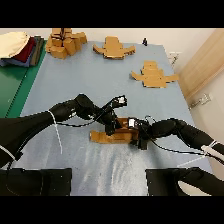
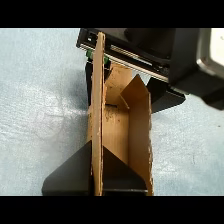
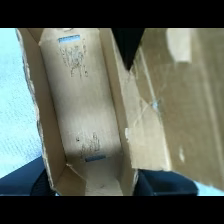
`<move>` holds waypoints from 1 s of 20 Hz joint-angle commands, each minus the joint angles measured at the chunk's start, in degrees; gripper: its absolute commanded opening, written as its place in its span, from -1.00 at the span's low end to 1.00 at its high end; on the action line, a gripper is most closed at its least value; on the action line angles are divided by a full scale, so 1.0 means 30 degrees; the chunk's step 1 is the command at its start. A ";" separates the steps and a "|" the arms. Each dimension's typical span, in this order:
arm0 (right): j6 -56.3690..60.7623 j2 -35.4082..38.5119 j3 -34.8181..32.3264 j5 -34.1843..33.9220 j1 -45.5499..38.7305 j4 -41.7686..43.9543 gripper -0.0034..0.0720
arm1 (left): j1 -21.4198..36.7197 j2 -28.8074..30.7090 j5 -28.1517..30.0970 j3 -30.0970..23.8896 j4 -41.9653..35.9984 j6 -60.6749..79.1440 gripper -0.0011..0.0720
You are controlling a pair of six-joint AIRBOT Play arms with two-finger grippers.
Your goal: Fold the box.
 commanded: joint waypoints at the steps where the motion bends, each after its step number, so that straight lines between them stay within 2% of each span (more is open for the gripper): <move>1: -0.0007 -0.0022 -0.0007 -0.0029 0.0189 0.0000 0.61 | 0.0007 -0.0007 0.0029 0.0000 0.0000 0.0007 -0.93; 20: -0.0007 -0.0022 -0.0007 -0.0036 0.0182 -0.0022 0.61 | -0.0007 -0.0007 0.0197 0.0000 -0.0576 -0.0663 -0.93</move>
